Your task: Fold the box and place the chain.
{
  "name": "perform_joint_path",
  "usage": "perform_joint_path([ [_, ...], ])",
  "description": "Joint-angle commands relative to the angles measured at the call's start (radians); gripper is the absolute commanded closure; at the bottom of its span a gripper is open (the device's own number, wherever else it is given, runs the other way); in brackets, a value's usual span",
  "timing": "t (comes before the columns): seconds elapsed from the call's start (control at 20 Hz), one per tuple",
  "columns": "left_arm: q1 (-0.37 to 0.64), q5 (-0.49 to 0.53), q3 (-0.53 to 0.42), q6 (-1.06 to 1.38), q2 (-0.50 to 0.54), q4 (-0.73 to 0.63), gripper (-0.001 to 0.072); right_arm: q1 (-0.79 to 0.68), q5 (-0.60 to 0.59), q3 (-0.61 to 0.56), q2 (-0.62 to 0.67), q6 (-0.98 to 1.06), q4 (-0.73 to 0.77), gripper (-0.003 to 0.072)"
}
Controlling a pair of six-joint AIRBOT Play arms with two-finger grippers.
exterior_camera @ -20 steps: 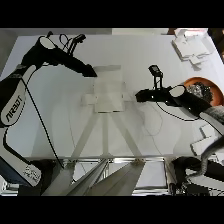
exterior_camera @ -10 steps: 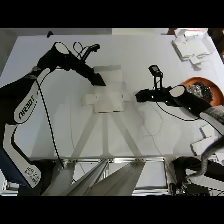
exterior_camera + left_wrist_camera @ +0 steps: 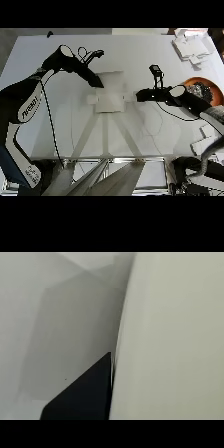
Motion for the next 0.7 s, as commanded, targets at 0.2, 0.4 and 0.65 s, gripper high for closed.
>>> perform_joint_path([
  [0.2,0.0,-0.003,0.0,0.035,-0.002,0.018,0.0698,0.001,0.007,0.0,0.0,0.0,-0.001,0.0675],
  [0.4,0.004,-0.06,0.0,0.102,0.002,0.029,0.0705,0.001,0.007,0.0,0.0,0.0,-0.001,0.0675],
  [0.65,0.026,-0.069,0.0,0.118,0.002,0.029,0.071,0.001,0.007,0.0,0.0,0.0,-0.001,0.0674],
])
